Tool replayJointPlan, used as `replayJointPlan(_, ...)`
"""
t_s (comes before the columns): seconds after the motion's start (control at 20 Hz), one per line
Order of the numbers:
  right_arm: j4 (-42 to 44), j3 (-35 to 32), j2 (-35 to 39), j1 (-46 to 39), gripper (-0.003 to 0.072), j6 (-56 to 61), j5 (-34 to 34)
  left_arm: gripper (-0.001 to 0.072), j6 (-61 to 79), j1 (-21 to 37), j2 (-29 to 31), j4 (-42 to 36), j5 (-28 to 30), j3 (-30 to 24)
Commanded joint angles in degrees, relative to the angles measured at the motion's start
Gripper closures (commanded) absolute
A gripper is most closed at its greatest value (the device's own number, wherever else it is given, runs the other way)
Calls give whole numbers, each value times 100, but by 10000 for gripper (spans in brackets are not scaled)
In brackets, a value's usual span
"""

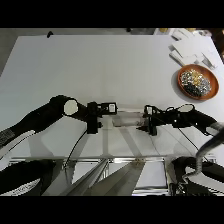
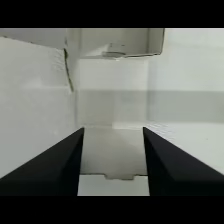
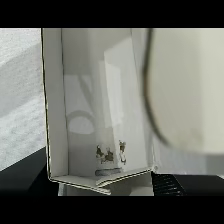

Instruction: Fold the box and place the chain.

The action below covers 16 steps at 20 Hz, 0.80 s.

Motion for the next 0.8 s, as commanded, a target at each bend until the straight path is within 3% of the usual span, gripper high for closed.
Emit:
replayJointPlan(0.0, 4, -2, 0, 0, 267, 2, 2, 268, 1257, 122, -11, -299, 754, -76)
replayJointPlan(0.2, 2, -2, 0, 0, 267, 2, 2, 274, 2343, 83, -232, -1010, 1019, -76)
replayJointPlan(0.4, 2, -2, 0, 0, 267, 2, 2, 281, 2422, -81, -485, -1036, 859, -76)
replayJointPlan(0.5, 2, -2, 0, 0, 267, 2, 2, 392, 2465, -151, -485, -1056, 619, -76)
replayJointPlan(0.7, 2, -2, 0, 0, 267, 2, 2, 401, 2487, -166, -485, -1279, 546, -76)
replayJointPlan(0.75, 2, -2, 0, 0, 267, 2, 2, 466, 2490, -199, -487, -1338, 546, -76)
